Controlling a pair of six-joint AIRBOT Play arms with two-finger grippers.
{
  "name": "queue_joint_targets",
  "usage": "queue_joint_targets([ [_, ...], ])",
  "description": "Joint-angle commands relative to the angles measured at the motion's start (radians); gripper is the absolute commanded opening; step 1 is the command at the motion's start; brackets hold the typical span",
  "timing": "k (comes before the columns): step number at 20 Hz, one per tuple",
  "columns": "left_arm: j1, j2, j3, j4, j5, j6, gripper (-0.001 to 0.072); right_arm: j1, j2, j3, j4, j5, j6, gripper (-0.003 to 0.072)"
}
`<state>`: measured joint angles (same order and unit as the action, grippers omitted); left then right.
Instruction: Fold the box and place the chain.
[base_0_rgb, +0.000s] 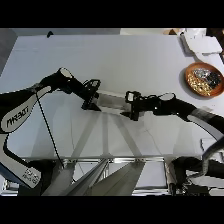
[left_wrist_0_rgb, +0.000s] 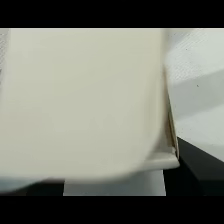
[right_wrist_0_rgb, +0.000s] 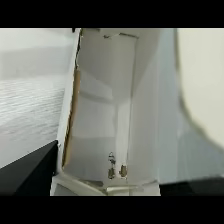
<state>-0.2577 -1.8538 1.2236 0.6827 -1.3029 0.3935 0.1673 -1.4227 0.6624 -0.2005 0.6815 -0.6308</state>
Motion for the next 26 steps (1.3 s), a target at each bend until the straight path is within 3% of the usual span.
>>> queue_joint_targets([
  [1, 0.0, 0.001, 0.0, 0.006, -0.003, 0.002, 0.0275, -0.069, 0.067, 0.001, -0.014, -0.015, 0.002, 0.0646],
  [7, 0.0, 0.001, 0.0, 0.006, -0.001, 0.002, 0.0275, -0.181, 0.133, 0.001, -0.155, -0.001, 0.007, 0.0647],
  [11, 0.0, 0.001, 0.0, 0.006, 0.013, 0.002, 0.0275, -0.19, 0.185, 0.001, -0.168, 0.035, 0.032, 0.0647],
  [18, 0.0, 0.004, 0.0, -0.002, 0.134, -0.073, 0.0275, -0.19, 0.259, 0.001, -0.169, 0.047, 0.06, 0.0645],
  [24, 0.0, 0.027, 0.0, 0.023, 0.182, -0.088, 0.0275, -0.19, 0.259, 0.001, -0.207, 0.193, 0.138, 0.0636],
  [25, 0.001, 0.031, 0.0, 0.027, 0.183, -0.091, 0.0275, -0.19, 0.259, 0.001, -0.208, 0.203, 0.142, 0.0601],
  [26, 0.0, 0.032, 0.0, 0.03, 0.189, -0.113, 0.0275, -0.19, 0.259, 0.001, -0.208, 0.218, 0.166, 0.0511],
])
